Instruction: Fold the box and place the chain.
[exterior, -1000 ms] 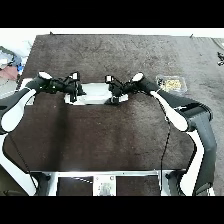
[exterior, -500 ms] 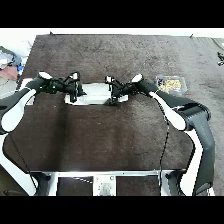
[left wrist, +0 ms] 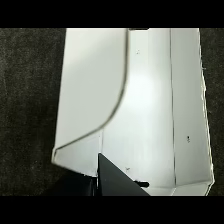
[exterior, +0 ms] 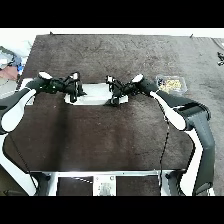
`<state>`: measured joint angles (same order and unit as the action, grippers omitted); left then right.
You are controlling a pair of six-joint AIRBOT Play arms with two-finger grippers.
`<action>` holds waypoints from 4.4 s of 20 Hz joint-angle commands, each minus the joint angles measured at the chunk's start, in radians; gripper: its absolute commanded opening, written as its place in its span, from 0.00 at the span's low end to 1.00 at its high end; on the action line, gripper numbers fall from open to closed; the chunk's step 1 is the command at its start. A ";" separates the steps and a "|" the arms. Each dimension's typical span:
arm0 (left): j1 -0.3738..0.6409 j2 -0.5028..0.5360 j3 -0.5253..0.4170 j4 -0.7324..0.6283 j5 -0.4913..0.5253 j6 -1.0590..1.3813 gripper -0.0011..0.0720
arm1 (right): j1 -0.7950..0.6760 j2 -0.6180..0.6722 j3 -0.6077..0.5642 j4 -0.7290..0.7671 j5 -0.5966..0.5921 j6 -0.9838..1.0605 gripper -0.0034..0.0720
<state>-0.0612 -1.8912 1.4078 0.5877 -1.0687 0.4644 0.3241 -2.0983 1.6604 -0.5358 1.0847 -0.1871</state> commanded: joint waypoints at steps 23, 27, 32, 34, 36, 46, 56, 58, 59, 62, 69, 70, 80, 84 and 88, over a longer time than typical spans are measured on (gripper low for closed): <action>0.000 0.000 0.001 0.001 0.005 0.000 0.03 | -0.003 0.002 0.000 -0.021 -0.079 -0.027 0.72; 0.000 0.000 0.001 0.001 0.006 0.000 0.03 | -0.003 0.002 0.000 -0.021 -0.079 -0.027 0.67; 0.000 0.000 0.001 0.001 0.006 0.000 0.03 | -0.003 0.002 0.000 -0.021 -0.079 -0.027 0.67; 0.000 0.000 0.001 0.001 0.006 0.000 0.03 | -0.003 0.002 0.000 -0.021 -0.079 -0.026 0.67; 0.000 0.000 0.001 0.001 0.006 0.000 0.03 | -0.003 0.002 0.000 -0.021 -0.079 -0.026 0.67; 0.001 0.002 0.001 -0.021 0.011 -0.003 0.03 | -0.003 0.002 0.000 -0.021 -0.079 -0.026 0.67; 0.055 0.002 0.039 -0.039 -0.074 -0.011 0.47 | -0.003 0.002 0.000 -0.021 -0.079 -0.026 0.67; 0.087 0.003 0.039 -0.039 -0.075 -0.010 0.47 | -0.003 0.002 0.000 -0.021 -0.079 -0.026 0.67; 0.104 0.002 0.048 -0.039 -0.082 -0.010 0.47 | -0.003 0.002 0.000 -0.021 -0.079 -0.026 0.67; 0.156 0.002 0.117 -0.040 -0.181 -0.011 0.47 | -0.003 0.002 0.000 -0.021 -0.079 -0.026 0.67; 0.191 0.013 0.255 -0.046 -0.497 -0.021 0.03 | -0.003 0.002 0.000 -0.021 -0.079 -0.026 0.67; 0.191 0.025 0.253 -0.049 -0.496 -0.048 0.02 | -0.003 0.002 0.000 -0.021 -0.079 -0.026 0.67; 0.104 0.296 -0.065 -0.040 -0.278 -0.198 0.02 | -0.002 0.002 0.000 -0.021 -0.079 -0.026 0.67; 0.003 0.291 -0.095 0.023 -0.156 -0.315 0.02 | -0.002 0.002 0.000 -0.021 -0.079 -0.026 0.67; -0.035 0.264 -0.089 0.014 -0.075 -0.427 0.02 | -0.002 0.002 0.000 -0.021 -0.079 -0.026 0.67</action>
<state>-0.0658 -1.6157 1.3251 0.5930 -1.2297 0.1352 0.3214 -2.0956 1.6604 -0.5571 1.0054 -0.2138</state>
